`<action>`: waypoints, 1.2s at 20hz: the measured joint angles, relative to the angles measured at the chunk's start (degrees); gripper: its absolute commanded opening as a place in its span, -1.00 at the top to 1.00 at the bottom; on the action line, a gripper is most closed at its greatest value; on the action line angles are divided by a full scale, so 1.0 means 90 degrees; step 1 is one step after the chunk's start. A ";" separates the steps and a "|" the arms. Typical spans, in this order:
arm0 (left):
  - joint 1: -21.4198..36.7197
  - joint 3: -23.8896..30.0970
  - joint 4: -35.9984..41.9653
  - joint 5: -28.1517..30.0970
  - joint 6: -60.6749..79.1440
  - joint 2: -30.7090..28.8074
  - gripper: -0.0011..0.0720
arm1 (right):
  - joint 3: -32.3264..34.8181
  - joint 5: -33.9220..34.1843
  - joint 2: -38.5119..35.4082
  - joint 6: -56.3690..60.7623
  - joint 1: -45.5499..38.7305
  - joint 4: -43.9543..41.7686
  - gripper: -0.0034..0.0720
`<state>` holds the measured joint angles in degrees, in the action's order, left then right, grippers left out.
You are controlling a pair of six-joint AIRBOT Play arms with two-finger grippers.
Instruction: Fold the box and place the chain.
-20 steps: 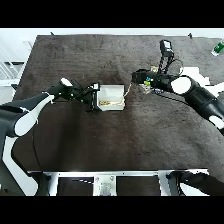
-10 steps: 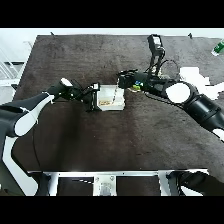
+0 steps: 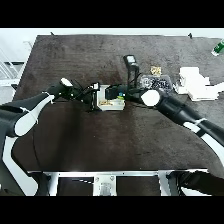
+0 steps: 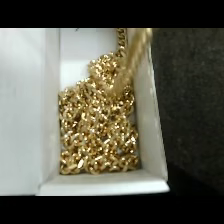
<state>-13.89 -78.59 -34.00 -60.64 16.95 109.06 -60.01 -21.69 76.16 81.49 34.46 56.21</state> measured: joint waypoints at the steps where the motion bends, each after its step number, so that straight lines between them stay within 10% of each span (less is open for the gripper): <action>1: 0.0000 0.0000 0.0000 0.0000 0.0000 0.0000 -0.19 | 0.0002 0.0007 0.0129 0.0022 0.0012 0.0000 0.61; 3: 0.0000 0.0000 0.0000 0.0000 0.0000 0.0000 -0.19 | 0.0007 0.0036 0.0301 0.0027 -0.0027 0.0027 -0.20; 15: -0.0002 0.0000 0.0000 0.0005 0.0000 0.0000 -0.19 | 0.1112 -0.0323 -0.0580 0.0313 -0.2200 0.0296 -0.22; 24: -0.0002 0.0000 0.0000 0.0010 -0.0002 0.0000 -0.19 | 0.0918 0.0527 0.0947 0.0627 -0.2871 -0.0197 -0.16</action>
